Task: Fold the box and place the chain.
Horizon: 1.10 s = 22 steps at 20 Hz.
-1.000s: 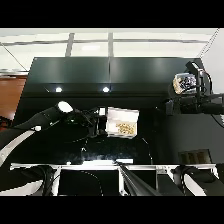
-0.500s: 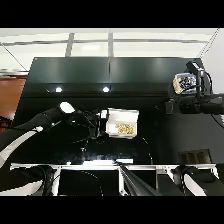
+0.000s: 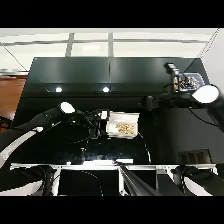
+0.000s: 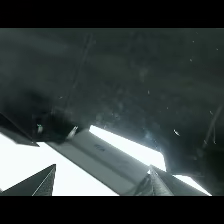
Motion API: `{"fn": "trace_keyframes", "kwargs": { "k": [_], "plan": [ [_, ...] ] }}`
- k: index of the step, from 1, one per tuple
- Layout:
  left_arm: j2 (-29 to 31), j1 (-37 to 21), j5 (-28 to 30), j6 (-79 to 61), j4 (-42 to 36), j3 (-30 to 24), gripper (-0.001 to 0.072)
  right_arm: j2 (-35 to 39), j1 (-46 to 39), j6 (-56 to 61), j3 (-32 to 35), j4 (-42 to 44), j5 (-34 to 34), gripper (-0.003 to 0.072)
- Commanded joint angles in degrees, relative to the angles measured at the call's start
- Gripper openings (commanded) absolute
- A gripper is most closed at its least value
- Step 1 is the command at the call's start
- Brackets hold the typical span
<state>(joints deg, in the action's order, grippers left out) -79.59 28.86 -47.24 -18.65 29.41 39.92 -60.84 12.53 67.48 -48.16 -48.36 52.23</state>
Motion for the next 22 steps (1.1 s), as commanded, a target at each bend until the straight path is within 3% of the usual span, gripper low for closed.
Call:
{"fn": "trace_keyframes", "kwargs": {
  "k": [1,6,9,15,22],
  "plan": [
    [-0.04,0.00,0.42,0.00,0.09,0.04,0.0482,-8.24,4.42,-10.75,-2.01,0.72,-1.55,0.0679],
    [-0.04,0.00,0.37,-0.02,0.09,0.04,0.0483,-7.74,5.86,-38.71,-2.91,0.26,9.84,0.0678],
    [-0.04,0.00,0.33,-0.02,0.09,0.04,0.0483,-5.18,5.86,-39.47,-3.21,-2.73,15.52,0.0675],
    [-0.04,0.04,0.33,-0.02,0.09,0.04,0.0483,-4.81,7.30,-42.80,2.27,-0.42,11.69,0.0675],
    [-0.04,0.04,0.31,-0.02,0.09,0.04,0.0483,-4.81,10.10,-43.98,2.71,0.15,12.04,0.0675]
  ]
}}
